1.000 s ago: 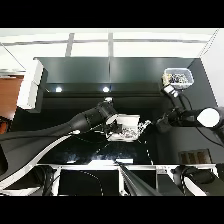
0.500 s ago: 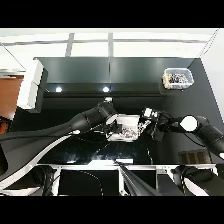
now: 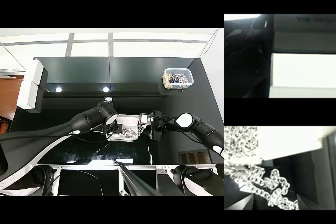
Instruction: Fold the box and place the chain.
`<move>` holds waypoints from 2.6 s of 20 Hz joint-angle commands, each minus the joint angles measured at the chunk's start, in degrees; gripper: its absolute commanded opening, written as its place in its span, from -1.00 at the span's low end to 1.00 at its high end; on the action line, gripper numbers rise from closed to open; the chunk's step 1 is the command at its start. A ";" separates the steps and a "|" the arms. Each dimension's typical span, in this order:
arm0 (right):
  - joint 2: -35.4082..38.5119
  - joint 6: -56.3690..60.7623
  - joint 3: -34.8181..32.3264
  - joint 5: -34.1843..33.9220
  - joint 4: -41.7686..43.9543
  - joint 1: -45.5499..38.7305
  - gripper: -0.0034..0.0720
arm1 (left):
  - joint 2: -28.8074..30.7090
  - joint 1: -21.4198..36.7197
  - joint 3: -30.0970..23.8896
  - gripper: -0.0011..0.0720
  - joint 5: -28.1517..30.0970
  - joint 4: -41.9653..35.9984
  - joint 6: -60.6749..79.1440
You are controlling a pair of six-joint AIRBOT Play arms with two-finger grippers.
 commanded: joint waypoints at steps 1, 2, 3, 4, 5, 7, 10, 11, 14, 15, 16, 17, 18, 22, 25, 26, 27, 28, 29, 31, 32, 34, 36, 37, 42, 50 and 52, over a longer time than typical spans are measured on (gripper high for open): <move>-0.87 -2.27 -0.04 -1.16 2.01 -1.84 0.78 | 0.02 0.07 0.00 -0.88 -0.04 0.00 0.04; -1.03 -2.27 -0.04 -1.16 2.95 -2.05 0.77 | 0.02 0.07 0.00 -0.88 -0.04 0.00 0.02; -1.14 -2.27 -0.04 -1.11 3.39 -2.05 0.75 | 0.02 0.07 0.00 -0.88 -0.04 0.00 0.04; -1.14 -2.23 -0.04 -0.70 3.85 -2.05 0.75 | 0.02 0.07 0.00 -0.88 -0.07 0.00 0.02; -1.14 -2.23 -0.04 0.00 4.00 -2.05 0.70 | 0.02 0.07 0.00 -0.88 -0.09 0.00 0.04; -1.14 -1.55 -0.04 1.79 4.00 -2.05 -0.08 | 0.02 0.07 0.00 -0.88 -0.07 0.00 0.04; -1.14 0.13 -0.04 2.89 4.17 -2.05 -0.58 | 0.02 0.07 0.00 -0.88 -0.09 0.00 0.04; -1.14 2.19 0.09 2.95 4.31 -2.05 -0.59 | 0.02 0.04 0.00 -0.88 -0.09 0.00 0.04; 0.37 10.43 2.54 5.79 2.89 -2.05 -0.85 | 0.02 0.07 0.00 -0.88 -0.09 0.00 0.04; 1.31 14.80 3.74 6.73 1.05 -2.05 -0.85 | 0.02 0.07 0.00 -0.88 -0.09 0.00 0.04; 2.56 20.74 5.16 7.85 -1.70 -2.05 -0.85 | 0.02 0.07 0.00 -0.88 -0.09 0.00 0.04; 3.82 26.01 6.60 9.38 -4.28 -2.08 -0.86 | 0.02 0.07 0.00 -0.88 -0.09 0.00 0.04; 5.42 30.69 8.44 11.93 -6.64 -2.08 -0.86 | 0.02 0.07 0.00 -0.88 -0.09 0.00 0.04; 13.40 39.76 17.09 24.57 -7.65 -2.08 -0.86 | 0.02 0.07 0.00 -0.88 -0.07 0.00 0.04; 18.16 46.36 24.37 30.82 -7.08 -2.05 -0.86 | 0.02 0.07 0.00 -0.88 -0.07 0.02 0.04; 19.34 48.85 26.77 32.20 -6.01 -2.05 -0.85 | 0.02 0.07 0.00 -0.88 -0.07 0.02 0.04; 20.02 50.66 28.61 33.24 -4.39 -2.05 -0.85 | 0.02 0.07 0.00 -0.88 -0.07 0.00 0.04; 20.17 52.48 29.79 34.01 -1.60 -2.05 -0.85 | 0.02 0.07 0.00 -0.88 -0.07 0.00 0.04; 20.13 53.59 29.77 33.79 2.45 -2.01 -0.85 | 0.02 0.04 0.00 -0.88 -0.07 0.00 0.04; 19.23 53.70 29.75 33.29 12.37 -1.57 -0.85 | 0.02 0.07 0.00 -0.88 -0.07 0.02 0.04; 19.06 53.48 29.77 31.91 17.27 -1.60 -0.85 | 0.02 0.04 0.00 -0.88 -0.07 0.02 0.04; 19.08 53.27 30.71 28.55 21.35 -1.62 -0.85 | 0.02 0.04 0.00 -0.88 -0.07 0.00 0.04; 19.08 53.27 32.52 27.19 21.33 -1.95 -0.85 | 0.02 0.07 0.00 -0.88 -0.07 0.00 0.04; 19.08 53.40 33.27 27.41 21.33 -2.19 -0.85 | 0.02 0.07 0.00 -0.88 -0.07 0.02 0.04; 17.33 57.40 30.40 34.53 17.66 -0.55 -0.85 | 0.02 0.07 0.00 -0.88 -0.04 0.02 0.04; 14.58 57.42 11.72 19.80 13.16 4.11 -0.85 | 0.02 0.07 0.00 -0.88 -0.04 0.02 0.04; 13.68 57.40 10.82 19.17 13.31 4.11 -0.66 | 0.02 0.07 0.00 -0.88 -0.04 0.02 0.04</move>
